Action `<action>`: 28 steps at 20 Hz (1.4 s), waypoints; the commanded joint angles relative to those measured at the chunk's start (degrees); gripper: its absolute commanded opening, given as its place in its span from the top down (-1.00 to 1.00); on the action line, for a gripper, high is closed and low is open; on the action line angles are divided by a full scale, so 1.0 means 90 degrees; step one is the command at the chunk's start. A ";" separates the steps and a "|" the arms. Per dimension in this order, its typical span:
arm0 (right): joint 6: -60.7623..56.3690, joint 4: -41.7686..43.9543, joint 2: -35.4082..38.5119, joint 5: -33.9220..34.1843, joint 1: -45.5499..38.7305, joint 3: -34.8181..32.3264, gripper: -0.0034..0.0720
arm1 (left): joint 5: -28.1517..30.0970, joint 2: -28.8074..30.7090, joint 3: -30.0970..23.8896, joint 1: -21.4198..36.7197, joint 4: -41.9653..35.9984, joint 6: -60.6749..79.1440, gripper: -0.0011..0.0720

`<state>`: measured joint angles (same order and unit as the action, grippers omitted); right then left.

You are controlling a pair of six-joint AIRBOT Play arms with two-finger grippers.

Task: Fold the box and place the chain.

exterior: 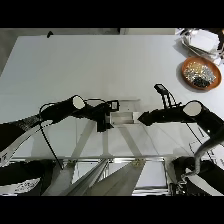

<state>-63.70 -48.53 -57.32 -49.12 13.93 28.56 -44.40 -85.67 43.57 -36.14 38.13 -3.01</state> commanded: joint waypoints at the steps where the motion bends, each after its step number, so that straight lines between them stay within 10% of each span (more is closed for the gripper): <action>1: -0.0852 -0.0471 -0.0085 0.0248 0.0452 0.0287 -0.31 | 0.0000 0.0005 0.0000 -0.0002 0.0002 0.0002 0.11; 10: -0.3674 -0.2897 -0.0925 -0.0119 0.1664 0.1175 -0.31 | 0.0000 0.0005 0.0000 -0.0002 0.0002 0.0002 0.11; 24: -0.4777 -0.3808 -0.2421 -0.0952 0.2438 0.2169 -0.13 | 0.0000 0.0005 0.0000 -0.0002 0.0002 0.0002 0.11; 28: -0.4777 -0.3810 -0.2438 -0.0811 0.2438 0.2169 0.35 | 0.0000 0.0005 0.0000 -0.0002 0.0002 0.0002 0.11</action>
